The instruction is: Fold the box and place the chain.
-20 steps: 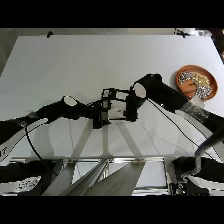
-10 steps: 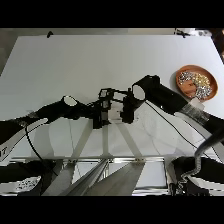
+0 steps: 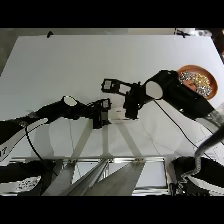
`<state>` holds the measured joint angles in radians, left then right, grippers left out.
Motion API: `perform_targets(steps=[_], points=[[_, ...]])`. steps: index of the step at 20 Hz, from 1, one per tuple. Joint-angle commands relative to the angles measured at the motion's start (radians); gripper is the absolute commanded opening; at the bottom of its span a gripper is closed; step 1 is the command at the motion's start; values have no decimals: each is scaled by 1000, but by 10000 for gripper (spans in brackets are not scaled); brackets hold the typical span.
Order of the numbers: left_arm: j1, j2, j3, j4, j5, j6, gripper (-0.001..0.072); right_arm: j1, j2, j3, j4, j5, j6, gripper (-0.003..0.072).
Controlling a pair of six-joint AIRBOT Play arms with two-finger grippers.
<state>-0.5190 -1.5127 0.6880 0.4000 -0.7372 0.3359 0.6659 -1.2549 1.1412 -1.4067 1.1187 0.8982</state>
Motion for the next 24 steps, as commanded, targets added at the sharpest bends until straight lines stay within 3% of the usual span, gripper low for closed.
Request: perform_targets(steps=[1,3,7,10,16,24], points=[[0,1,0,0,0,0,210,-72,84,-13,66,-6,134,7],[0,1,0,0,0,0,210,-121,115,-106,312,-90,141,8],[0,1,0,0,0,0,210,-110,124,-361,665,-420,-13,5],[0,1,0,0,0,0,210,-104,124,-474,900,-506,-157,4],[0,1,0,0,0,0,210,-104,124,-553,934,-530,-193,4],[0,1,0,0,0,0,210,-104,124,-566,933,-533,-200,4]])
